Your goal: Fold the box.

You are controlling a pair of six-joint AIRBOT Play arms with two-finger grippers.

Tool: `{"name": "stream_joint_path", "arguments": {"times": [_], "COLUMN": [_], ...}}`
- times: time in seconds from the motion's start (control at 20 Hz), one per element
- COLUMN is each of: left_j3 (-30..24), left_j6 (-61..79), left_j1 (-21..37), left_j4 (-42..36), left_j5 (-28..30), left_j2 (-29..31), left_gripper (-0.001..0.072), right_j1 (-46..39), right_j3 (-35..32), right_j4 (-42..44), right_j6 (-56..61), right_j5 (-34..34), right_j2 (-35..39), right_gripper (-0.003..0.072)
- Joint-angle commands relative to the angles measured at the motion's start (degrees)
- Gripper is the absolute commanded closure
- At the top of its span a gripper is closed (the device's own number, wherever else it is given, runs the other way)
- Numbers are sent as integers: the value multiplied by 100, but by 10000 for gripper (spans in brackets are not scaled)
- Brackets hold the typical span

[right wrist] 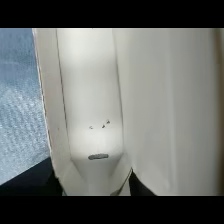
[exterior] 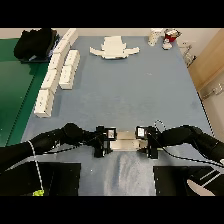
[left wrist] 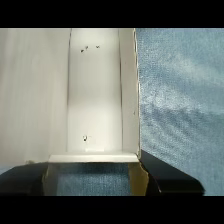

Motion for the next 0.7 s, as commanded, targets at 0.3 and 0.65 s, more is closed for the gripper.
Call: {"name": "stream_joint_path", "arguments": {"times": [0.3,0.65], "left_j3": [4,4], "left_j6": [2,4], "left_j1": [0,0], "left_j4": [4,4], "left_j5": [0,0], "left_j2": [0,0], "left_gripper": [234,234], "right_j1": [2,2], "right_j3": [0,267], "right_j4": [-74,-354], "right_j6": [0,1189], "right_j5": [-9,-295], "right_j2": [0,177], "right_gripper": [216,-34]}}
